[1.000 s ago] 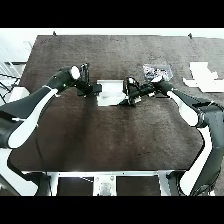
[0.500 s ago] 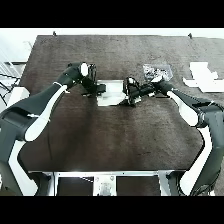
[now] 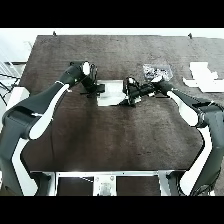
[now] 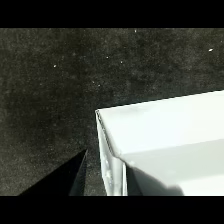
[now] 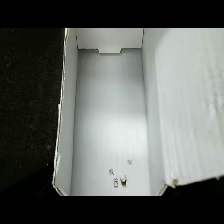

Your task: Fold the box and place the chain.

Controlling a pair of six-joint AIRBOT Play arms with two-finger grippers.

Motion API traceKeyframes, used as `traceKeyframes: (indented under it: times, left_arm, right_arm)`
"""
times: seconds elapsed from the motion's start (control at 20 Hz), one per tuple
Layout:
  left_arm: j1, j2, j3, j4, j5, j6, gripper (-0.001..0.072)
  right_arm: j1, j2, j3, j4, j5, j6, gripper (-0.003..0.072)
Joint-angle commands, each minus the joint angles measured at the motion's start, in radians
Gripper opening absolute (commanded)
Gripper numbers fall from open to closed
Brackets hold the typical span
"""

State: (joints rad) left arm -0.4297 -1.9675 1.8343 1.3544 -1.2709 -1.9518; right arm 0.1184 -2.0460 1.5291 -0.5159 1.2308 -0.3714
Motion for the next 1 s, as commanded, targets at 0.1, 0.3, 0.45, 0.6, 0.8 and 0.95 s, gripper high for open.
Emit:
traceKeyframes:
  times: [0.1,0.3,0.45,0.6,0.8,0.95]
  left_arm:
    - [-0.013,-0.018,0.035,0.047,-0.024,-0.009,0.0298]
    - [-0.028,-0.072,0.125,0.061,-0.100,-0.011,0.0298]
    - [-0.043,-0.076,0.133,0.083,-0.108,-0.021,0.0298]
    - [-0.057,-0.076,0.133,0.100,-0.111,-0.041,0.0298]
    - [-0.062,-0.076,0.133,0.121,-0.128,-0.077,0.0296]
    - [-0.062,-0.076,0.133,0.140,-0.162,-0.097,0.0247]
  right_arm:
    - [0.000,0.000,0.000,0.000,0.000,0.000,0.0556]
    - [0.000,0.000,0.000,0.000,0.000,0.000,0.0556]
    - [0.000,0.000,0.000,0.000,0.000,0.000,0.0556]
    - [0.000,0.000,0.000,0.000,0.000,0.000,0.0556]
    - [0.000,0.000,0.000,0.000,0.000,0.000,0.0556]
    - [0.000,0.000,0.000,0.000,0.000,0.000,0.0556]
